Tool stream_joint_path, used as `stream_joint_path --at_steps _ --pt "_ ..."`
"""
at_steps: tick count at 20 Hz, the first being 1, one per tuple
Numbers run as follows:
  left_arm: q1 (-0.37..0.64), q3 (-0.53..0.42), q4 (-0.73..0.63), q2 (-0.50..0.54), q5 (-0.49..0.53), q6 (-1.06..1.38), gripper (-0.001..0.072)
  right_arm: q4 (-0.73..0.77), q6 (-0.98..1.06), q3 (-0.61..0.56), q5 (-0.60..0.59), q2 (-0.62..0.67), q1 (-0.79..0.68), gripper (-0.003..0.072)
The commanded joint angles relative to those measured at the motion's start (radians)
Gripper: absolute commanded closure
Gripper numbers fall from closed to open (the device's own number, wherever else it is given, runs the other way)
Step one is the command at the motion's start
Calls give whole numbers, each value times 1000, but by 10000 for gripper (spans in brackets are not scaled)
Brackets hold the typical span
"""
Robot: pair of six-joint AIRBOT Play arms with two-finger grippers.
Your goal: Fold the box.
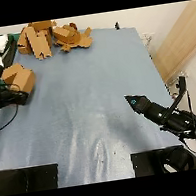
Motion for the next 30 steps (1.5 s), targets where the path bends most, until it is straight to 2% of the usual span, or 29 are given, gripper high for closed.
stream_joint_path --at_steps 1,5,9,10,11,13,15,20,26,28,30 --pt "121 1 107 2 -80 -69 259 -16 1 1 20 1 -1 685" --pt "190 1 109 1 -71 -69 259 -13 4 1 21 1 0 685" --pt "195 1 109 -5 -64 -68 247 -13 4 1 21 1 0 685" --pt "196 1 109 -5 -61 -74 38 -13 4 1 21 1 0 685" --pt "197 2 109 -5 -50 -87 12 -13 4 1 21 1 0 685" --pt "210 3 117 0 -53 -87 12 -12 4 1 22 1 0 685" --pt "222 16 152 26 -102 -91 12 -13 4 1 22 1 0 685" --pt "227 74 175 214 -173 -144 12 -13 4 1 23 1 0 685" --pt "193 92 -47 482 -339 -180 13 -33 3 1 23 1 0 684" --pt "156 90 -47 512 -388 -181 13 -32 3 1 23 1 0 683" --pt "100 79 -87 497 -433 -195 13 -32 3 1 23 1 0 683"
